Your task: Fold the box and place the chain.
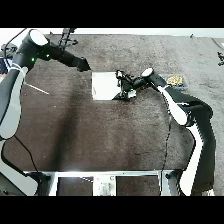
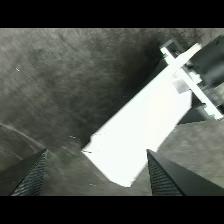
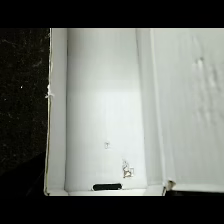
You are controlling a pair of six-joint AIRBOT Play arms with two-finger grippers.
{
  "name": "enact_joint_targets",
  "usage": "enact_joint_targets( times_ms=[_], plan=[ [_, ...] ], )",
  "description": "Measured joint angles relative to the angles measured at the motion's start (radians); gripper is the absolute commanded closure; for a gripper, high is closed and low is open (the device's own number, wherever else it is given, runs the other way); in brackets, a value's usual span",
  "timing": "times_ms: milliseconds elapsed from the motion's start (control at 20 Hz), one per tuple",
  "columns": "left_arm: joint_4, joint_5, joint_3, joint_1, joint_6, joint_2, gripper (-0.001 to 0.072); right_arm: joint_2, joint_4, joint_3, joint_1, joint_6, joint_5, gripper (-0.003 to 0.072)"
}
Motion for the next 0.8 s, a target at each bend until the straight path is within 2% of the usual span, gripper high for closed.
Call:
enact_joint_targets(
  times_ms=[150, 350, 650, 800],
  plan=[
    [-0.051, 0.040, -0.054, 0.034, 0.128, 0.000, 0.0005, 0.000, 0.000, 0.000, 0.000, 0.000, 0.000, 0.0415],
    [-0.123, 0.080, -0.079, 0.049, 0.218, -0.003, 0.0005, 0.000, 0.000, 0.000, 0.000, 0.000, 0.000, 0.0415],
    [-0.251, 0.026, -0.090, 0.105, 0.504, -0.093, 0.0005, 0.000, 0.000, 0.000, 0.000, 0.000, 0.000, 0.0415],
    [-0.330, -0.044, -0.091, 0.126, 0.683, -0.166, 0.0004, 0.000, 0.000, 0.000, 0.000, 0.000, 0.000, 0.0415]
  ],
)
